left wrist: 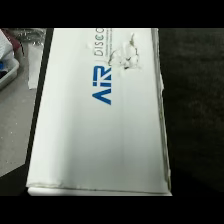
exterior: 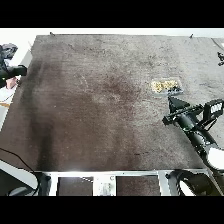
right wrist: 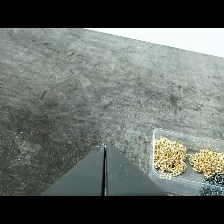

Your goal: Fold the box and place the chain.

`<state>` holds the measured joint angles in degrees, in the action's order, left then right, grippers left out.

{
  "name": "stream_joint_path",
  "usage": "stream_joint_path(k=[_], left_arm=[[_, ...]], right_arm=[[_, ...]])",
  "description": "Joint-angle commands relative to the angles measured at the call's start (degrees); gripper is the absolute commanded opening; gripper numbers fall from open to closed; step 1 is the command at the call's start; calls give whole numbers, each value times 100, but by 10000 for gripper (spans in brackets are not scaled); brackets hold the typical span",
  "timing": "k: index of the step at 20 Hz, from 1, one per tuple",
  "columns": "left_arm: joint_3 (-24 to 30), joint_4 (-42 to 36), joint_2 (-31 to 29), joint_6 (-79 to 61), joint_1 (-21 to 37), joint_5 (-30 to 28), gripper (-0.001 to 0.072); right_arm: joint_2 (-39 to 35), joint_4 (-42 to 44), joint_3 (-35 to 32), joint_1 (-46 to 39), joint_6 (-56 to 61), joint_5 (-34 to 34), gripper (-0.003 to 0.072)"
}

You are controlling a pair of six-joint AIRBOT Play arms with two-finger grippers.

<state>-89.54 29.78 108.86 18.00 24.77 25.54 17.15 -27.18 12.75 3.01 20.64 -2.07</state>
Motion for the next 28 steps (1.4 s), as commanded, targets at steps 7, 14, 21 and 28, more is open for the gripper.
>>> stream_joint_path(k=[7, 14, 21, 28], left_arm=[[42, -15, 612, -203, 20, -262, 11], [37, -76, 726, -138, 20, -391, 702], [-190, -109, 404, -122, 20, 260, 720], [-195, -105, -1145, 11, 20, 756, 688]], right_arm=[[-4, 0, -4, 2, 0, -2, -14], [-4, 0, -2, 2, 0, 0, -14], [-4, 0, -2, 2, 0, -2, -14], [-4, 0, -2, 2, 0, 0, -14]])
